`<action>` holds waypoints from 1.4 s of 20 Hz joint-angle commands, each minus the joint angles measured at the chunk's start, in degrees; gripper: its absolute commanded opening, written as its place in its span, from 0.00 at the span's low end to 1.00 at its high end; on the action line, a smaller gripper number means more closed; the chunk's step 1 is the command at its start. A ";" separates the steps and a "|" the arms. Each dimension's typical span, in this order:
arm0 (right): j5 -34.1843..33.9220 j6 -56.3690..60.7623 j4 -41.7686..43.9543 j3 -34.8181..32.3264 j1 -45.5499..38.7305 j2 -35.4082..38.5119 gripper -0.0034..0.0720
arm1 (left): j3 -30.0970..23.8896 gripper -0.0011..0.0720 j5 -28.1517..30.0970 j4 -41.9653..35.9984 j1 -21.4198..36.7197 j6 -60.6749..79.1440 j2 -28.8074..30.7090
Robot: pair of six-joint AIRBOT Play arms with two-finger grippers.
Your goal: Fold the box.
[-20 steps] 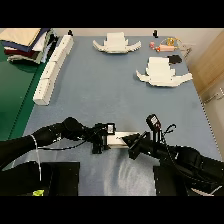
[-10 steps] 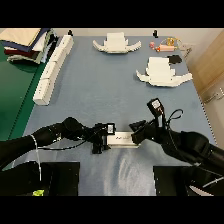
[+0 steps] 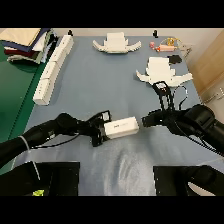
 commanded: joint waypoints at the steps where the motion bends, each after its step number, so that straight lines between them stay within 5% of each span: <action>1: -2.38 1.40 -0.20 0.98 -0.81 -2.82 0.05 | 0.20 0.73 -4.35 14.78 8.31 -21.51 8.44; 5: -0.76 1.36 -0.22 0.98 -0.81 -5.11 0.05 | 0.20 0.73 -18.75 35.80 27.36 -42.53 19.43; 12: 4.70 1.31 -0.46 0.98 -0.81 -7.52 0.05 | 0.00 0.73 -36.81 36.48 62.31 -29.79 25.51; 21: 7.34 1.31 -0.79 0.98 -0.81 -7.72 0.05 | -3.02 0.73 -28.13 36.44 87.32 -23.91 24.98; 25: 10.25 1.31 -0.76 0.98 -0.81 -7.78 0.05 | -3.02 0.73 -23.15 34.23 89.37 -19.52 23.23; 28: 12.33 1.31 -0.76 0.98 -0.81 -7.78 0.05 | -3.02 0.73 -20.39 24.96 89.37 -13.51 17.68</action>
